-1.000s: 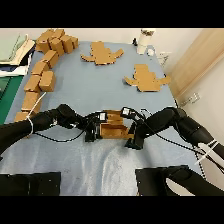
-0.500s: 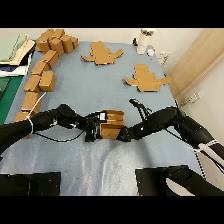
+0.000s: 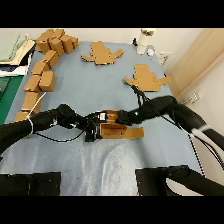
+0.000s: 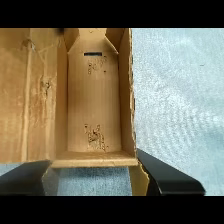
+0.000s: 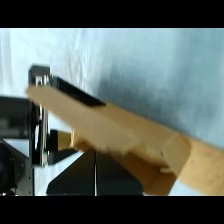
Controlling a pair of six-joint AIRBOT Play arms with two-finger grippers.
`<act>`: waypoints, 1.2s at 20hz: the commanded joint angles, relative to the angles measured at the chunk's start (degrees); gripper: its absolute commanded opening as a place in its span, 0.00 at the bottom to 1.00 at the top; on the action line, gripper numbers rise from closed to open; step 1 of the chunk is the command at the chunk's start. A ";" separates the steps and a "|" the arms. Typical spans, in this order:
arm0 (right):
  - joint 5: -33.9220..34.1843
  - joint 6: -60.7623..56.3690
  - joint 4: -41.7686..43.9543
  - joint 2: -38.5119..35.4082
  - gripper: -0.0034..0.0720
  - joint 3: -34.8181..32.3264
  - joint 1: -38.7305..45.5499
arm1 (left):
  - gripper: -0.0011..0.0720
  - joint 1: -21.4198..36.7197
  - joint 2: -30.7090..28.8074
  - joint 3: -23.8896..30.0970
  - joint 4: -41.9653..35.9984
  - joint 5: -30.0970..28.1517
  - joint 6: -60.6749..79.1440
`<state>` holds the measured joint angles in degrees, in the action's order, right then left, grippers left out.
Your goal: Fold the box.
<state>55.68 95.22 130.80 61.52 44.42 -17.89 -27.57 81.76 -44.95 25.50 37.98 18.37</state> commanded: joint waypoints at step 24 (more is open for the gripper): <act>1.03 8.57 -11.65 13.33 0.05 11.23 -0.13 | 0.59 0.04 0.02 0.00 0.00 -0.02 0.02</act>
<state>55.59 104.07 124.49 78.08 53.69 -18.98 -27.57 81.76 -44.95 25.50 38.00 18.41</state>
